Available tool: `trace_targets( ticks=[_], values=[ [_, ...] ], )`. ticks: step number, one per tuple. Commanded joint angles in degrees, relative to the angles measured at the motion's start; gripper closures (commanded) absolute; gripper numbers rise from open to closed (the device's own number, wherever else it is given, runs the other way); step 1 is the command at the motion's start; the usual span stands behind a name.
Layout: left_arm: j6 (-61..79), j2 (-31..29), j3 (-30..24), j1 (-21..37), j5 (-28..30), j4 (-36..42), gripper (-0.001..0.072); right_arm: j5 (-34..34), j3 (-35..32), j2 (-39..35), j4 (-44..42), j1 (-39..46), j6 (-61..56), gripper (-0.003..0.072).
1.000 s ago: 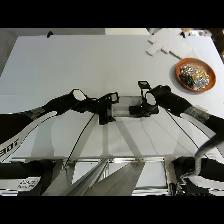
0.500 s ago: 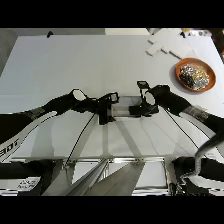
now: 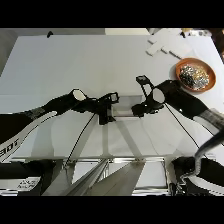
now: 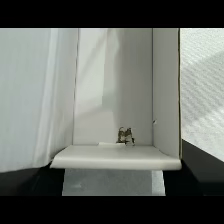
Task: Fold the box and place the chain.
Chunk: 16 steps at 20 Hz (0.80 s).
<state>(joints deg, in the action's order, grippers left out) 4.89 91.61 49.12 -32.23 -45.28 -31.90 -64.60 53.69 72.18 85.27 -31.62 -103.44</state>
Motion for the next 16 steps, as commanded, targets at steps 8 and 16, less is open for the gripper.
trace_targets(
  ticks=[8, 16],
  values=[
    [0.02, -0.02, 0.02, 0.00, 0.02, 0.04, 0.0697, -3.02, 23.17, -5.03, 4.37, 19.08, 13.16, 0.0229],
    [0.02, -0.02, 0.02, 0.00, 0.04, 0.02, 0.0697, 2.86, 30.84, 11.82, 1.97, 44.44, 13.31, 0.0275]
  ],
)
